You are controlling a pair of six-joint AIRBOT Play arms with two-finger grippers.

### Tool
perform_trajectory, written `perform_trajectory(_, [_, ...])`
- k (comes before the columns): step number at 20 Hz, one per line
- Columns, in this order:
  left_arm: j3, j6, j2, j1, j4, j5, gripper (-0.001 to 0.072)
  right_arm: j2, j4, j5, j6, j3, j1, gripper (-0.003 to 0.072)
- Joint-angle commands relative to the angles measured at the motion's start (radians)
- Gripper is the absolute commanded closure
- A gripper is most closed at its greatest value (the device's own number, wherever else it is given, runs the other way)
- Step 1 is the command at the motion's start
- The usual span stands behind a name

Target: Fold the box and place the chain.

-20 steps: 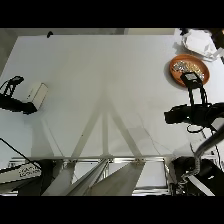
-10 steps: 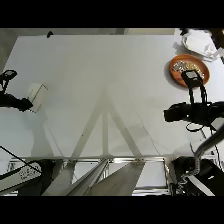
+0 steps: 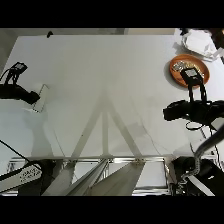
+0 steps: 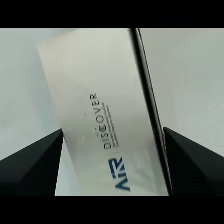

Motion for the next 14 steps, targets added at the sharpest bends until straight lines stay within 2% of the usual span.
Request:
perform_trajectory(1, [0.0,-0.056,-0.033,-0.026,0.019,0.08,0.0008,0.001,0.001,-0.003,-0.005,0.0,0.0,0.067])
perform_trajectory(7, [0.0,-0.073,-0.05,-0.027,-0.012,0.132,0.0018,0.001,0.001,-0.004,-0.005,0.0,0.0,0.067])
perform_trajectory(12, [0.0,-0.073,-0.05,-0.026,-0.012,0.133,0.0037,0.001,0.001,-0.003,-0.004,0.0,0.0,0.067])
perform_trajectory(13, [0.0,-0.074,-0.05,-0.026,-0.012,0.132,0.0128,0.001,0.001,-0.003,-0.004,0.0,0.0,0.067])
perform_trajectory(14, [0.0,-0.073,-0.05,-0.026,-0.012,0.129,0.0249,0.001,0.001,-0.003,-0.004,0.0,0.0,0.067])
